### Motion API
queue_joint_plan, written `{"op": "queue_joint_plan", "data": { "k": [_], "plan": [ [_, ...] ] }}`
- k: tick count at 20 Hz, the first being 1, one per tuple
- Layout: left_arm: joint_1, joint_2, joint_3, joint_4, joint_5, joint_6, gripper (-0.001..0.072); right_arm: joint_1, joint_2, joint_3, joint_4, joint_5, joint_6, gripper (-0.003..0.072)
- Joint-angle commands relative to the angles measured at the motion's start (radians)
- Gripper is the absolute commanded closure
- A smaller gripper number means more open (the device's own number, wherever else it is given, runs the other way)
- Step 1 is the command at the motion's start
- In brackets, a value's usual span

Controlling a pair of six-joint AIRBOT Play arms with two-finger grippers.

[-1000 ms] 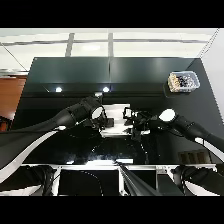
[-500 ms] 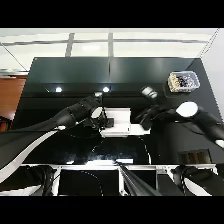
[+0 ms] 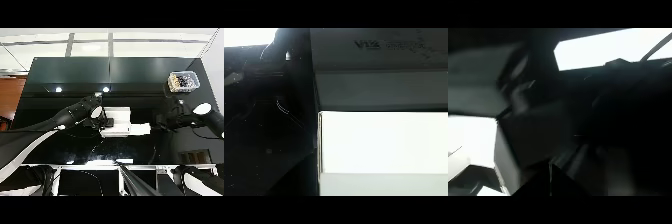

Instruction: Fold the box and place the chain.

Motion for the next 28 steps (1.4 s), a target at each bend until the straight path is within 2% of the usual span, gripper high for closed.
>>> {"op": "queue_joint_plan", "data": {
  "k": [1,3,8,9,11,12,14,21,23,27,28],
  "plan": [
    [0.001,0.000,0.001,0.000,-0.002,0.000,0.0683,0.047,-0.138,-0.007,0.249,0.058,-0.206,0.0670],
    [0.001,0.000,0.001,0.000,-0.002,0.000,0.0683,0.059,-0.156,-0.006,0.306,0.068,-0.285,0.0670],
    [0.001,0.000,0.001,0.000,-0.001,0.000,0.0684,0.076,-0.157,0.025,0.278,0.066,-0.299,0.0668],
    [0.001,0.000,0.001,0.000,-0.002,0.000,0.0684,0.085,-0.157,0.038,0.285,0.081,-0.299,0.0649],
    [0.001,0.000,0.001,0.001,-0.001,0.000,0.0684,0.084,-0.156,0.102,0.277,0.191,-0.298,0.0159],
    [0.001,0.000,0.001,0.001,-0.002,0.000,0.0683,0.084,-0.156,0.134,0.263,0.234,-0.297,0.0104],
    [0.001,0.000,0.001,0.000,-0.001,0.000,0.0684,0.107,-0.156,0.175,0.262,0.248,-0.248,0.0105],
    [0.001,0.000,0.001,0.000,-0.001,0.000,0.0683,0.338,-0.156,0.208,0.189,0.023,-0.019,0.0129],
    [0.001,0.000,0.001,0.000,-0.001,0.000,0.0683,0.402,-0.156,0.264,0.074,-0.027,0.117,0.0129],
    [0.001,0.000,0.001,0.000,-0.003,0.000,0.0683,0.557,-0.156,0.393,-0.298,-0.036,0.481,0.0137],
    [0.001,0.000,0.001,0.000,-0.004,0.000,0.0683,0.592,-0.156,0.412,-0.354,-0.028,0.548,0.0198]
  ]
}}
